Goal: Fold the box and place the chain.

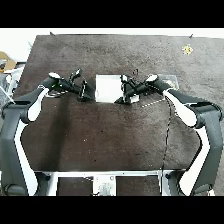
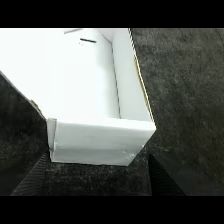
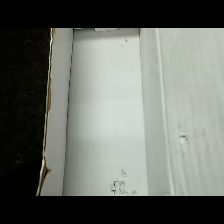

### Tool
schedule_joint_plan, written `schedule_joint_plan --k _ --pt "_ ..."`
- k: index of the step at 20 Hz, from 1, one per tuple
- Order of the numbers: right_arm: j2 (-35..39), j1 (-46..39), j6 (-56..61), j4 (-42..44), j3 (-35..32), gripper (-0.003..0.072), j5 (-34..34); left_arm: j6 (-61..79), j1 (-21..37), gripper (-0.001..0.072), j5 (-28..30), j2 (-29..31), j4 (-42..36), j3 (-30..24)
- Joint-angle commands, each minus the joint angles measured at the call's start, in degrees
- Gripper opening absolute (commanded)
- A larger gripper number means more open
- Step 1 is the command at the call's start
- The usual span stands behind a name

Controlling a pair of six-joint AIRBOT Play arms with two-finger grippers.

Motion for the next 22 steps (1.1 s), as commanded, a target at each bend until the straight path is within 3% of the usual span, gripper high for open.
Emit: schedule_joint_plan --k 1,7,10,22 --pt "-0.02 0.07 0.02 0.00 0.00 0.0395 0.02 0.55 0.04 0.0715 0.20 0.02 -1.49 -0.02" --pt "-0.02 0.07 0.02 0.00 0.00 0.0395 0.00 0.48 -1.92 0.0715 0.61 0.02 -0.07 -0.04" --pt "-0.02 0.07 0.02 0.00 0.00 0.0395 0.02 -0.59 -2.43 0.0716 4.92 0.02 0.26 -0.04" --pt "-0.02 0.07 0.02 0.00 0.00 0.0395 0.00 1.92 -2.45 0.0704 6.01 0.15 1.11 -0.04"
